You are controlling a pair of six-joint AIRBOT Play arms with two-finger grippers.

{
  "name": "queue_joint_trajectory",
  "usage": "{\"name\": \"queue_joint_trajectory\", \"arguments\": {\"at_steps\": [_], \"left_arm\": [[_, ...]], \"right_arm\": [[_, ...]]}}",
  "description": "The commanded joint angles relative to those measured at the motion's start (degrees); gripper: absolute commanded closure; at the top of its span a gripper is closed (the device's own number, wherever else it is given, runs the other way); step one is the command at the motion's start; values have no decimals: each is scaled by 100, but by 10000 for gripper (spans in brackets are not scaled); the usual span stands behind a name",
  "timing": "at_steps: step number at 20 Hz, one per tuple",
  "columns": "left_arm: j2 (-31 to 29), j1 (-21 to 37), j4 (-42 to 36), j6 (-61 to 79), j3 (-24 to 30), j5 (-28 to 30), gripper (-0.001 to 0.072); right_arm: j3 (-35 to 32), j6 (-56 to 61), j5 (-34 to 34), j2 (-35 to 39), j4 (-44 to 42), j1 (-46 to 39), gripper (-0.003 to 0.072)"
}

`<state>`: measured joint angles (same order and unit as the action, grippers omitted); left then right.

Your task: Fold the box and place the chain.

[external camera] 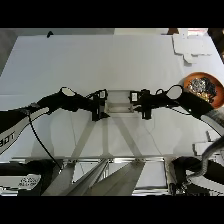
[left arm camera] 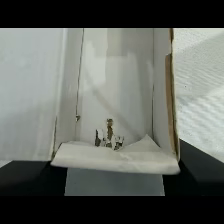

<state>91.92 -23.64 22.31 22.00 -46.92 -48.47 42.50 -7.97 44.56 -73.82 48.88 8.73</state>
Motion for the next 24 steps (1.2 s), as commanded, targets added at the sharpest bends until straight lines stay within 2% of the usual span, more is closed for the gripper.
{"name": "queue_joint_trajectory", "arguments": {"at_steps": [1,2,5,6,7,8,10,11,12,13,14,15,20,22,24], "left_arm": [[0,-2,0,2,0,2,432],[0,-2,0,2,0,2,432],[0,-2,0,2,0,2,432],[0,-2,0,2,0,2,432],[0,-2,0,2,0,2,432],[0,-2,0,2,0,2,432],[0,-2,0,2,0,2,432],[0,-2,0,2,0,2,432],[0,-2,0,2,0,2,432],[0,-2,0,2,0,2,432],[0,-2,0,2,0,2,432],[0,-2,0,2,0,2,432],[0,-2,0,2,0,2,432],[0,-2,0,2,0,2,432],[0,-2,2,2,0,2,432]], "right_arm": [[4,-94,-223,-13,59,131,565],[4,-96,-219,-13,81,131,613],[4,-94,-190,-13,66,131,604],[4,-92,-168,-13,39,131,538],[4,-90,-166,-13,20,131,368],[4,-87,-170,-13,17,131,301],[4,68,-173,-13,20,131,302],[4,162,-173,-11,48,131,318],[4,328,-173,-11,105,131,398],[7,540,-173,-4,240,125,511],[7,828,-173,24,485,125,654],[7,1246,-188,96,732,125,677],[13,4570,-496,979,1869,-118,678],[13,5512,-271,1362,2194,-619,678],[11,5825,317,1600,2203,-1318,678]]}}
